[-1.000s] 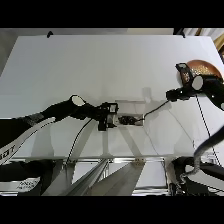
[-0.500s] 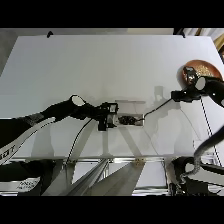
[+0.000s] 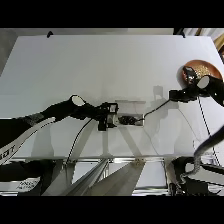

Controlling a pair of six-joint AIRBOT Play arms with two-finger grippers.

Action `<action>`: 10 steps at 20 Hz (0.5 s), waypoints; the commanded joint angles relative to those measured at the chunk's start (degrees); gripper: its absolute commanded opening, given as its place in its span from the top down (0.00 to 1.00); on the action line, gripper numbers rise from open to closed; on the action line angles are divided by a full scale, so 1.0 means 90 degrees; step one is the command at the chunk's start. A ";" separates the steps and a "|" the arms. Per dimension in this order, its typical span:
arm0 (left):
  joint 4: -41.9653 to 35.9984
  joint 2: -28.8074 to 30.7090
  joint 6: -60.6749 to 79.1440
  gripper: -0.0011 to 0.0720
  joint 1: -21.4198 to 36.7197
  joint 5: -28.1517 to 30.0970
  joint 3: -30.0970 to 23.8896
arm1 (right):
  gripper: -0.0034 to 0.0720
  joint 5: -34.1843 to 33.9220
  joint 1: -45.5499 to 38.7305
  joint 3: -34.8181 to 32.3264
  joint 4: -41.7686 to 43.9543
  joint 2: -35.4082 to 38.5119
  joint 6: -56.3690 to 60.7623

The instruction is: Fold the box and place the chain.

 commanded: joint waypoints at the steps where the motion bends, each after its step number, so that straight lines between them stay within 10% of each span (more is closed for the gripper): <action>1: 0.0000 0.0002 0.0000 0.64 0.0005 0.0002 0.0007 | 0.57 0.0044 0.0104 0.0002 0.0282 -0.0005 -0.0175; 10: 0.0000 0.0002 0.0000 0.64 0.0005 0.0002 0.0007 | 0.60 0.0182 0.0578 0.0002 -0.0461 -0.0143 0.0338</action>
